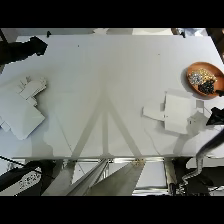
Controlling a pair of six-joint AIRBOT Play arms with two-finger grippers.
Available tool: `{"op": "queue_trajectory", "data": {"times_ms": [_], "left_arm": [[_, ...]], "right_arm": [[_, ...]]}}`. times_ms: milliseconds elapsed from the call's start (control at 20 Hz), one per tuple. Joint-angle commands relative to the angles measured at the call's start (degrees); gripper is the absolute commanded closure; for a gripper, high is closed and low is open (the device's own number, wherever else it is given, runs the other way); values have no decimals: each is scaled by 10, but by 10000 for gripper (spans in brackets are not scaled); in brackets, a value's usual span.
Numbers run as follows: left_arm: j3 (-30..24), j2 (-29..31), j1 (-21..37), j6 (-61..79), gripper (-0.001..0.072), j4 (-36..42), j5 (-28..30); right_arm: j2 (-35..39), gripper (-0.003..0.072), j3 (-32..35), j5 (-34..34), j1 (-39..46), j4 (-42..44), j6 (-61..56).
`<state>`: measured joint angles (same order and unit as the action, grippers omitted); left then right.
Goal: Fold the box and place the chain.
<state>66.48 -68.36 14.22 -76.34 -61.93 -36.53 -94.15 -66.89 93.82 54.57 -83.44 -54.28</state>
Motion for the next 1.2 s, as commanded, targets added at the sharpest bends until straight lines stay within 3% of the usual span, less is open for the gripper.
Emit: {"op": "queue_trajectory", "data": {"times_ms": [0,150,400,650,800,1000,1150], "left_arm": [[0,0,0,0,66,0,0],[0,0,0,0,66,0,0],[0,0,0,0,66,0,0],[0,0,0,0,66,0,0],[0,0,0,0,66,0,0],[0,0,0,0,66,0,0],[0,0,0,0,66,0,0]], "right_arm": [[9,675,0,27,0,103,38],[45,676,0,21,-35,180,69],[96,676,0,-29,-192,269,101],[127,676,0,-213,-380,342,118],[127,677,1,-342,-466,344,127],[105,677,14,-481,-536,359,121],[91,678,89,-580,-559,365,102]]}}
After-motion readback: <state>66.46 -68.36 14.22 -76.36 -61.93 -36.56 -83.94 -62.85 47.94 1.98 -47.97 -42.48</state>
